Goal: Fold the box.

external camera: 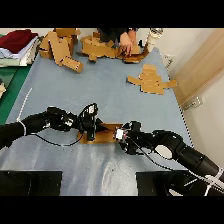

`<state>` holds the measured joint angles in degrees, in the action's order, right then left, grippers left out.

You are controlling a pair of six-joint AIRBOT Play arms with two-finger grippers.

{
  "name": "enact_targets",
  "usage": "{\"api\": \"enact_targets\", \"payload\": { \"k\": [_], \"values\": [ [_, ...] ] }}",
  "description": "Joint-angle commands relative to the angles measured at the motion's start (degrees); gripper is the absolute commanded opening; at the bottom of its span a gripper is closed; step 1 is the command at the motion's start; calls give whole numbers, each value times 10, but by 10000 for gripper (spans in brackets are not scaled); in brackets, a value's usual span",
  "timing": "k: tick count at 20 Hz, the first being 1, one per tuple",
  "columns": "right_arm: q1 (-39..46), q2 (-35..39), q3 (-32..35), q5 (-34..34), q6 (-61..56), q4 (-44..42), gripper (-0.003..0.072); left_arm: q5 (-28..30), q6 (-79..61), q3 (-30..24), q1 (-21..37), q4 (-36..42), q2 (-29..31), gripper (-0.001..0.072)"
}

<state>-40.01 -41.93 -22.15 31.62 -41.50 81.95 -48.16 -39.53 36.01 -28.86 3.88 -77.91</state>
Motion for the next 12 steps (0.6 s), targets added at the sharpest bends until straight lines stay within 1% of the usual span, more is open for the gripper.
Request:
{"api": "enact_targets", "payload": {
  "k": [1,3,5,6,7,9,11,12],
  "values": [
    [0,-25,0,-11,0,3,698,0,0,1,0,0,1,14],
    [3,-35,-2,-11,0,-2,697,0,0,1,0,0,1,14],
    [27,-36,-2,-10,19,-37,697,0,0,1,0,0,1,14],
    [45,-36,-2,-4,56,-72,698,0,0,1,0,0,1,14],
    [66,-37,-7,13,111,-123,697,0,0,1,0,0,0,14],
    [107,-48,-24,69,219,-227,697,0,0,1,0,0,1,14],
    [141,-65,-42,94,286,-280,697,0,0,1,0,0,0,14],
    [154,-77,-49,99,304,-290,697,0,0,1,0,0,0,14]
  ]
}}
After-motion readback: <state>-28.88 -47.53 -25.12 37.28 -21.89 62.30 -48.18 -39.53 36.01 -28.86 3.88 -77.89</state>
